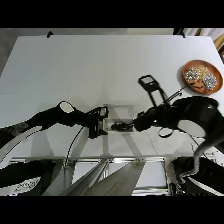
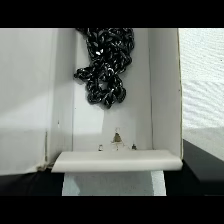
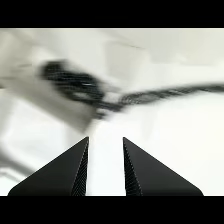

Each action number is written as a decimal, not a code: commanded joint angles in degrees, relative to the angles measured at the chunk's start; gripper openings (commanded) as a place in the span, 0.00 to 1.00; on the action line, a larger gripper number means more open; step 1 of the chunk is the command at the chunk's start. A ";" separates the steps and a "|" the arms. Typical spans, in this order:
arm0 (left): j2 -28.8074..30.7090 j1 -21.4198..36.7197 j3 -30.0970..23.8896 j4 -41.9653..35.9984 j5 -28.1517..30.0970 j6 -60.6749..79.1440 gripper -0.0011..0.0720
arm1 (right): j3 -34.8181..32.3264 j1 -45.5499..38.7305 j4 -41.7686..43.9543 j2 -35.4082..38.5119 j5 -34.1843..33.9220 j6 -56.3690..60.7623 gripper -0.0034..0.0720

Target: Fold the box and place the chain.

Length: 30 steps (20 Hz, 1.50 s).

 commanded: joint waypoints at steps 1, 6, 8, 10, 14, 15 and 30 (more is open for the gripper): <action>0.02 0.00 -0.02 0.02 0.02 0.02 0.39 | 0.00 -4.46 -9.16 3.17 5.29 3.04 0.35; 0.02 0.00 -0.02 0.02 0.02 0.02 0.39 | 0.00 -15.93 -10.01 -1.73 -0.98 1.01 0.45; 0.02 0.00 -0.02 0.02 0.02 0.02 0.39 | 0.00 -21.29 -9.97 -5.49 -2.82 0.11 0.45; 0.02 0.00 -0.02 0.02 0.02 0.02 0.39 | 0.00 -26.34 -9.88 -9.64 -4.33 -1.01 0.45; 0.02 0.00 -0.02 0.00 0.02 0.02 0.39 | 0.00 -33.92 -9.51 -16.85 -8.20 -2.16 0.44; 0.02 0.00 -0.02 0.02 0.02 0.02 0.39 | 0.00 -35.17 -9.51 -18.43 -8.90 -2.19 0.44; 0.02 0.00 -0.02 0.00 0.02 0.02 0.39 | 0.00 -36.70 -8.57 -30.71 -15.78 -1.27 0.25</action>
